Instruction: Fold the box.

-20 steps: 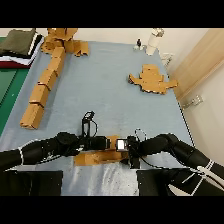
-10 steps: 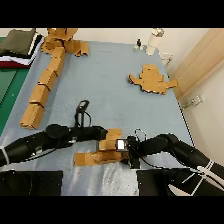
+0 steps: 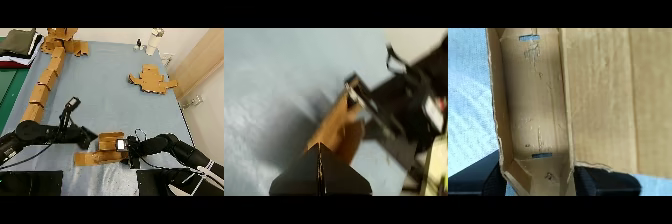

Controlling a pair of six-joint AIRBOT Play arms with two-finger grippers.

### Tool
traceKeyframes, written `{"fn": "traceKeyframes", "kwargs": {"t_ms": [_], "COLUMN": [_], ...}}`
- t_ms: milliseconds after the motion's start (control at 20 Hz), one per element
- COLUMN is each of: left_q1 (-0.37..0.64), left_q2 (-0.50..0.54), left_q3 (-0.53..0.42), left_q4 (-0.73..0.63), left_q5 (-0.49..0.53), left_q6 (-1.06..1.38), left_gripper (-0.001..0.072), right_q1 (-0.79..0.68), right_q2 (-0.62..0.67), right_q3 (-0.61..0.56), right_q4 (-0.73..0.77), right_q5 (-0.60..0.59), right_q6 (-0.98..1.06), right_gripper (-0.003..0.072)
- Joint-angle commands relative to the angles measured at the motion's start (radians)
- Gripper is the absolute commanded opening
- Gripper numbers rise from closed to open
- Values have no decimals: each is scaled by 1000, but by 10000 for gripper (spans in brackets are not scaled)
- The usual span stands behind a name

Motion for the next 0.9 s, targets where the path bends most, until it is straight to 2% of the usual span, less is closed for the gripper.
{"fn": "traceKeyframes", "kwargs": {"t_ms": [0, 100, 150, 200, 250, 400, 550, 650, 850], "left_q1": [-43, -116, -153, -188, -212, -224, -246, -281, -308], "left_q2": [109, 134, 131, 124, 116, 93, 43, 1, -86], "left_q3": [-3, -3, -3, -12, -31, -99, -103, -102, -92], "left_q4": [357, 425, 434, 447, 462, 501, 407, 362, 348], "left_q5": [-217, -228, -227, -220, -204, -149, 28, 110, 145], "left_q6": [-67, -18, 31, 72, 88, 140, 153, 183, 184], "left_gripper": [10, 14, 138, 553, 675, 676, 677, 678, 678], "right_q1": [0, 0, 0, 0, 0, 0, 0, 0, 0], "right_q2": [1, 1, 1, 1, 1, 1, 1, 0, 1], "right_q3": [0, 0, 0, 0, 0, 0, 0, 0, 0], "right_q4": [0, 0, 0, 0, 0, 0, 0, 0, 0], "right_q5": [0, 0, 0, 0, 0, 0, 0, 0, 0], "right_q6": [0, 0, 0, 0, 0, 0, 0, 0, 0], "right_gripper": [505, 505, 505, 505, 505, 505, 505, 505, 505]}}
